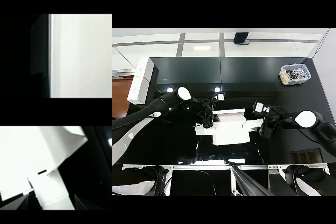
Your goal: Fold the box and place the chain.
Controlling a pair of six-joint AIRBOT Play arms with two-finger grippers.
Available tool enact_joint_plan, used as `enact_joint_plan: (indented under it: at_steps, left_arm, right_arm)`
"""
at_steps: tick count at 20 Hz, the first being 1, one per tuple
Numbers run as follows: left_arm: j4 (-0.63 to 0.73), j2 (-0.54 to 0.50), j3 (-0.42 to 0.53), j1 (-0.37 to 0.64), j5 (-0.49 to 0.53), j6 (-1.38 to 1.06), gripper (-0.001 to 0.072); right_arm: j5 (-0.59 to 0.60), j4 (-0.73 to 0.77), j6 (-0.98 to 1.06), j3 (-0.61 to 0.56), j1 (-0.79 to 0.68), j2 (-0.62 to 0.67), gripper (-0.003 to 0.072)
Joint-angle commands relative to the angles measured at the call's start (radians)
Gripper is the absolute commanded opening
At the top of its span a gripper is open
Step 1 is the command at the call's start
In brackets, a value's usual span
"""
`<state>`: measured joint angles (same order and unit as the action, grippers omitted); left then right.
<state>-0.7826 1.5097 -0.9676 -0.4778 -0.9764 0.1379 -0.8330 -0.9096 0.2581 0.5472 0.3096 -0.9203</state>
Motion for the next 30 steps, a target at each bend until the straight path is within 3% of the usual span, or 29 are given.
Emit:
enact_joint_plan:
  at_steps: [1,7,21,30]
  left_arm:
    - [-0.003,0.009,-0.001,-0.008,0.007,-0.011,0.0027]
    - [-0.003,0.009,-0.001,-0.008,0.008,-0.011,0.0027]
    - [0.002,0.035,-0.003,-0.01,0.006,-0.018,0.0027]
    - [0.002,0.035,-0.003,-0.01,-0.004,-0.018,0.0027]
  right_arm:
    - [-0.058,-0.014,-0.12,-0.009,0.031,-0.049,0.0692]
    - [-0.06,-0.003,-0.157,-0.068,0.122,-0.077,0.0693]
    - [0.114,-0.006,-0.166,-0.077,0.216,-0.132,0.0693]
    - [0.144,-0.008,-0.123,-0.076,0.216,-0.063,0.0693]
